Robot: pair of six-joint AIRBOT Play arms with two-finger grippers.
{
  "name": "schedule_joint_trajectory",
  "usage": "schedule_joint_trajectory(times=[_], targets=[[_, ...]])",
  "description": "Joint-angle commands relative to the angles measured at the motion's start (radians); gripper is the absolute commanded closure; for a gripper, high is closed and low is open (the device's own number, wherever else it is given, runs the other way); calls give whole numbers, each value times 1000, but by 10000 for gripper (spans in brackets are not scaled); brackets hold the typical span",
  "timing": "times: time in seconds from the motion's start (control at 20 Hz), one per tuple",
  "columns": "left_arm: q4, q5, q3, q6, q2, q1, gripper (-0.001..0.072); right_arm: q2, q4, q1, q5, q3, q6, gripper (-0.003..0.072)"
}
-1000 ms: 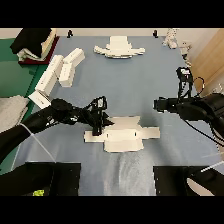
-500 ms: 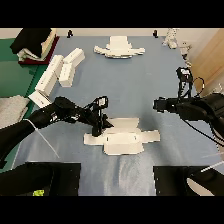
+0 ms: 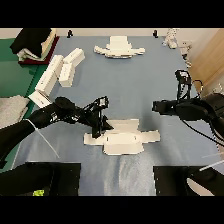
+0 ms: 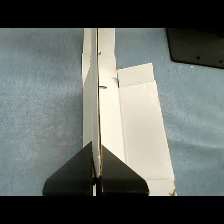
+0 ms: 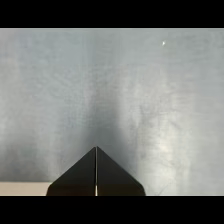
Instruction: Fold the box.
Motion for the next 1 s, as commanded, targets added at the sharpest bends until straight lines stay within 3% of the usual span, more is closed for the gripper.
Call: schedule_joint_trajectory(times=[0.0, 0.2, 0.35, 0.5, 0.55, 0.6, 0.65, 0.95], targets=[[5, -1, 0, -24, 0, 1, 693, 0, 123, 9, -67, 1, -120, 684], [5, -2, 0, -24, 0, 1, 693, 3, 190, 146, -160, 0, -270, 685], [5, -2, 0, -24, 0, 1, 693, 21, 185, 360, -230, -23, -344, 685], [5, -2, 0, -24, 0, 1, 693, 66, 150, 594, -209, -93, -473, 682], [5, -2, 0, -24, 0, 1, 693, 71, 126, 657, -190, -120, -527, 607], [5, -2, 0, -24, 0, 1, 693, 66, 97, 695, -161, -142, -560, 272], [5, -2, 0, -24, 0, 1, 693, 54, 61, 719, -122, -158, -585, 89], [4, -2, 0, -24, 0, 1, 693, -64, -132, 728, 15, -163, -623, 87]])
